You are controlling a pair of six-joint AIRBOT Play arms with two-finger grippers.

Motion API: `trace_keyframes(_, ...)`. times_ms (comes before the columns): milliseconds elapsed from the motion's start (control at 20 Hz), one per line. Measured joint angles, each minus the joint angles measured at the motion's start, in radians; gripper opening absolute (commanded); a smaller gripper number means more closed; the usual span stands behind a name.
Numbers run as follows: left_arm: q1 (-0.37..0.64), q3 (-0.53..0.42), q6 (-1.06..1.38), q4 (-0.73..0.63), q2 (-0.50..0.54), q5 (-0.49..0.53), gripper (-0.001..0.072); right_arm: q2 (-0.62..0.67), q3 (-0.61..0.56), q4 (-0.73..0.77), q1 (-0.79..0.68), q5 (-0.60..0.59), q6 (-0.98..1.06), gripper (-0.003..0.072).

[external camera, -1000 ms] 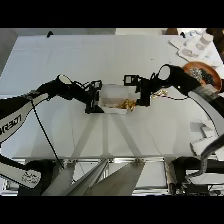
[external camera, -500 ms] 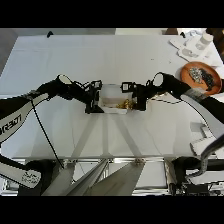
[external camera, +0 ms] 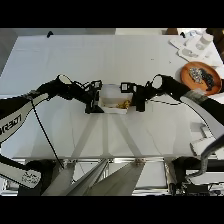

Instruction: Fold the box and place the chain.

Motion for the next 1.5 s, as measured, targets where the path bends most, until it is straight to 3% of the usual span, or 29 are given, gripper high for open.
trace_keyframes(750, 0.0, 0.0, 0.0, 0.0, 0.0, 0.0, 0.0336, 0.32, 0.002, 0.013, 0.069, 0.0, 0.198, 0.0006)
trace_keyframes(1100, 0.0, 0.0, 0.0, 0.0, 0.0, 0.0, 0.0336, 0.327, 0.001, 0.09, 0.193, -0.193, 0.206, 0.0005)
trace_keyframes(1500, 0.0, 0.0, 0.0, 0.0, 0.0, 0.0, 0.0336, 0.24, 0.001, 0.141, 0.303, -0.373, 0.208, 0.0006)
